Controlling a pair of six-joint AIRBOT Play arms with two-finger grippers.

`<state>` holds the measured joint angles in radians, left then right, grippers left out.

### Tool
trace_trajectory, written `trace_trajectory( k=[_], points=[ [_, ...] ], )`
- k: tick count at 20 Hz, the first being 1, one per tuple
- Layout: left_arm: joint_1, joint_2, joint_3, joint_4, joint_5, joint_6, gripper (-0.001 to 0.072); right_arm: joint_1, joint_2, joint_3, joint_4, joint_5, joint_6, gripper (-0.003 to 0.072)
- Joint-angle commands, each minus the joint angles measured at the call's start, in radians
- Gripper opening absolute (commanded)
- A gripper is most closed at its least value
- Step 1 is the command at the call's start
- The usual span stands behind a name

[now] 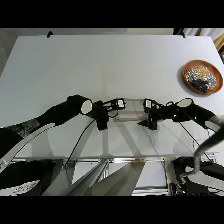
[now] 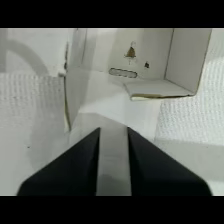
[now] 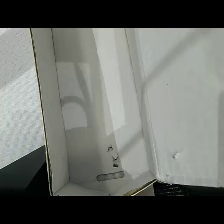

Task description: Fold the box and place the chain.

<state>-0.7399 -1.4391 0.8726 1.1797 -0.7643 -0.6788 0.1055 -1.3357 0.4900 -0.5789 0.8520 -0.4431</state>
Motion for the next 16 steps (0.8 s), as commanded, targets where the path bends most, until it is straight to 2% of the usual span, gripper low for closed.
trace_trajectory(
  k=[1, 6, 10, 16],
  points=[
    [0.006, 0.015, 0.000, -0.005, 0.027, 0.027, 0.0234, 0.000, 0.001, 0.000, 0.000, 0.000, 0.000, 0.0402],
    [0.012, 0.061, 0.000, -0.064, 0.040, 0.324, 0.0235, 0.000, 0.001, 0.000, 0.000, 0.000, 0.000, 0.0402],
    [0.018, 0.056, 0.000, -0.039, -0.033, 0.369, 0.0233, 0.000, 0.001, 0.000, 0.000, 0.000, 0.000, 0.0402],
    [0.018, 0.056, 0.000, -0.046, -0.025, 0.477, 0.0232, 0.000, 0.001, 0.000, 0.000, 0.000, 0.000, 0.0402]
  ],
)
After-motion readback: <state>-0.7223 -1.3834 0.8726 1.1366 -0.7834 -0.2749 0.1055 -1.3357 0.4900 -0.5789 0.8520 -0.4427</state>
